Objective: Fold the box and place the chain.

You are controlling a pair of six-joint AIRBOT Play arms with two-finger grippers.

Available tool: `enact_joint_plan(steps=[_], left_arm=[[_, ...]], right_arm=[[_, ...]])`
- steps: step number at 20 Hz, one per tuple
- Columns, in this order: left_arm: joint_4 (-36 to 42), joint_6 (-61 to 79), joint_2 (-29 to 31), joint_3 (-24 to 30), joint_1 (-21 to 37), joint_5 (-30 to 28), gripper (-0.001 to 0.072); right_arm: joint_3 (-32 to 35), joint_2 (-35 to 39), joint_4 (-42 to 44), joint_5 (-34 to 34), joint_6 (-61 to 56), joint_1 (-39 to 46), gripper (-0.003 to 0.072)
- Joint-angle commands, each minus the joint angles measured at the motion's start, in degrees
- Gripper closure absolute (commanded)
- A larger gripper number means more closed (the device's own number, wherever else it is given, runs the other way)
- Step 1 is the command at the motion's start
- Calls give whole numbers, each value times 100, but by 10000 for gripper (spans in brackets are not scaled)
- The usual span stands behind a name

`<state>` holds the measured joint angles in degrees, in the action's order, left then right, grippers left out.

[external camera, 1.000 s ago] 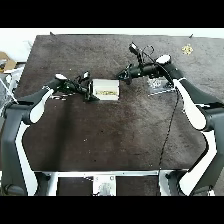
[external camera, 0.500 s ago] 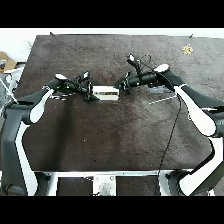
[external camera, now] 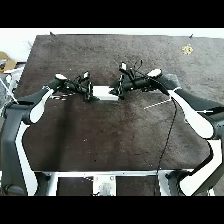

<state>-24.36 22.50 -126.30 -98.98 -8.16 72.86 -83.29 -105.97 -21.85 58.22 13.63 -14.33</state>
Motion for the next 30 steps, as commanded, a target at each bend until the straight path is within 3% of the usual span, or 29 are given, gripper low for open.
enact_joint_plan(steps=[1, 2, 10, 11, 12, 20, 26, 27, 28, 29, 30], left_arm=[[-2, 2, 4, -7, 4, -2, 435], [0, 2, 4, -7, 4, 0, 435], [-2, 2, 4, -7, 4, -2, 435], [-2, 2, 4, -7, 4, 0, 435], [0, 2, 4, -7, 4, 0, 435], [-2, 2, 4, -7, 4, -2, 435], [-2, 2, 4, -7, 4, -2, 435], [0, 2, 4, -7, 4, -2, 435], [0, 2, 4, -7, 4, 0, 435], [0, 2, 4, -7, 4, 0, 435], [0, 2, 4, -7, 4, -2, 435]], right_arm=[[9, -52, 9, -114, 275, -81, 212], [9, -90, 7, -114, 273, -81, 242], [-114, -168, 28, -612, 627, -81, 242], [-177, -155, 28, -592, 608, -81, 246], [-238, -149, 31, -553, 605, -83, 309], [-328, -142, 26, 162, 22, -79, 312], [-313, -205, 22, 149, 11, -83, 310], [-313, -254, 22, 50, 79, -83, 306], [-313, -302, 24, -76, 179, -83, 213], [-315, -348, 26, -179, 302, -83, 179], [-315, -376, 24, -308, 380, -83, 179]])
